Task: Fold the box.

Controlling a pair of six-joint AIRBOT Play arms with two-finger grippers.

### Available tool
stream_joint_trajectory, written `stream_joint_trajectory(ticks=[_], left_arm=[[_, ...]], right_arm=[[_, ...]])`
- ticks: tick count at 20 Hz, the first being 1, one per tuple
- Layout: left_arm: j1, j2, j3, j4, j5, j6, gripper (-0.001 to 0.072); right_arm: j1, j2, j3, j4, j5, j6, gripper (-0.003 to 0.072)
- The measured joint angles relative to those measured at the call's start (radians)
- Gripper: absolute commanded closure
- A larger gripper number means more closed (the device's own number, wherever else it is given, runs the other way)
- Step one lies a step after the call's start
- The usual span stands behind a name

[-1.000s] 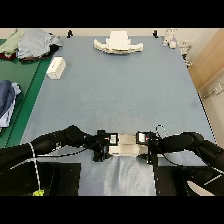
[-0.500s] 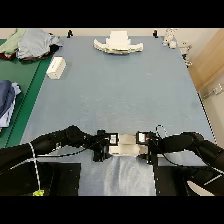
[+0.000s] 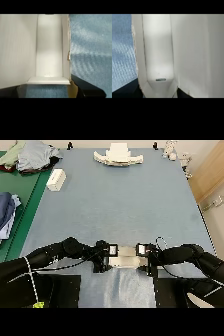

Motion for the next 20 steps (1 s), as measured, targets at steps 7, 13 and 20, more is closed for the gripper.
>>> stream_joint_trajectory(ticks=[7, 13, 20], left_arm=[[0.0, -0.008, 0.0, 0.001, -0.005, -0.011, 0.001], [0.0, -0.039, 0.0, 0.003, -0.007, -0.014, 0.0014], [0.0, -0.044, 0.0, 0.003, -0.009, -0.014, 0.0296]], right_arm=[[0.0, 0.0, 0.0, 0.0, 0.0, -0.002, 0.0219], [0.0, 0.0, 0.0, 0.0, 0.0, -0.002, 0.0219], [0.0, 0.0, 0.0, 0.0, 0.0, -0.001, 0.0219]])
